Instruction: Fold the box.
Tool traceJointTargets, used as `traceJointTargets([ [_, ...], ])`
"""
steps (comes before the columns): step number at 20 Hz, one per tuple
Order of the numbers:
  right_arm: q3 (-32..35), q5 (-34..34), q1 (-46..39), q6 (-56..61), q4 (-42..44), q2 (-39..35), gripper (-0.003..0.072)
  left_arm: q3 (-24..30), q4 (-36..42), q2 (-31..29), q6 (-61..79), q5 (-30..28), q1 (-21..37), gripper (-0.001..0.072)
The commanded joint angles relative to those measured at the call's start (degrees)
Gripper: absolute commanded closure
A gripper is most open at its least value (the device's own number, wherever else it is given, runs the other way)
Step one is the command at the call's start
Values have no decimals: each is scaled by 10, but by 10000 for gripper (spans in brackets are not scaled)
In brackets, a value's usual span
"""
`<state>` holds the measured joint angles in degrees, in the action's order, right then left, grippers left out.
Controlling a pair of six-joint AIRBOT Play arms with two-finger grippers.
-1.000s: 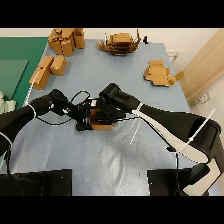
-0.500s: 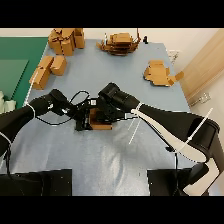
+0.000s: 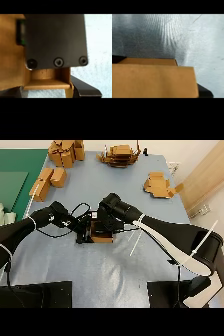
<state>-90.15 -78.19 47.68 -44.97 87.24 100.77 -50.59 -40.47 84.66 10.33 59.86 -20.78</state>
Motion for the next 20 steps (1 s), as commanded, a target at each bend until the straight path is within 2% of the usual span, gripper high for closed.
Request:
traceJointTargets([
  [1, 0, -10, -8, -9, -24, -19, 235, 0, -2, 0, 1, 0, 1, 360],
  [7, 1, -35, -29, -50, -23, -26, 235, 0, -3, 0, 1, 0, 1, 360],
  [10, 1, 2, -32, -105, -11, -66, 237, 0, -3, 0, 1, 0, 1, 360],
  [13, 34, 47, -61, -183, 78, -140, 245, 0, -2, 0, 1, -1, 1, 360],
  [15, 103, 73, -102, -215, 139, -202, 333, 0, -2, 0, 1, 0, 1, 360],
  [16, 156, 97, -128, -226, 160, -238, 440, 0, -2, 0, 1, 2, 1, 360],
  [17, 208, 125, -155, -238, 177, -271, 581, 0, -3, 0, -1, 2, 1, 360],
  [18, 262, 163, -183, -281, 203, -302, 680, 0, -3, 0, -9, 1, 1, 360],
  [20, 335, 236, -248, -372, 306, -321, 682, 0, -3, 0, -9, 1, 1, 360],
])
